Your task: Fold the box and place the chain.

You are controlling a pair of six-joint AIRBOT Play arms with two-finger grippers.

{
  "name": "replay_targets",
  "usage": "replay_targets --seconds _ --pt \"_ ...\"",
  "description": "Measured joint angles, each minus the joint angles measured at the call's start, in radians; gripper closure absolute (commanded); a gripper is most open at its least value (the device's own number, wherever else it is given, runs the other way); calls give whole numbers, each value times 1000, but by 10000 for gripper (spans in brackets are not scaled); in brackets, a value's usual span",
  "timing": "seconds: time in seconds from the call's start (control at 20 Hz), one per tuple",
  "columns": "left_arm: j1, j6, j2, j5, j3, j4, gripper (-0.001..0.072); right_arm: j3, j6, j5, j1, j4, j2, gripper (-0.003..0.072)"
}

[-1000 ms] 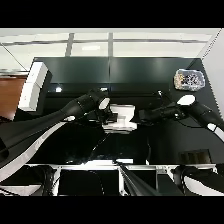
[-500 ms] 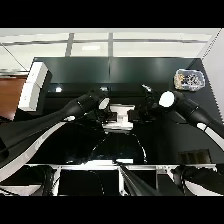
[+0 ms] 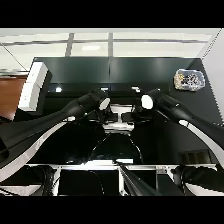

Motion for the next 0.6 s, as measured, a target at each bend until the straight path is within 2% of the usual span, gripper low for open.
replay_targets --seconds 0.25,0.35,0.4,0.45,0.6 --pt "0 0 0 -7 0 1 682 33 128 45 21 -77 -42 405" --pt "0 -1 0 -9 0 1 682 37 160 61 23 -84 -57 501" --pt "0 -1 0 -9 0 1 682 38 170 65 24 -85 -62 636" --pt "0 -1 0 -10 0 2 683 39 180 69 25 -86 -66 683" --pt "0 -3 0 -14 0 2 683 40 198 71 29 -84 -72 673"
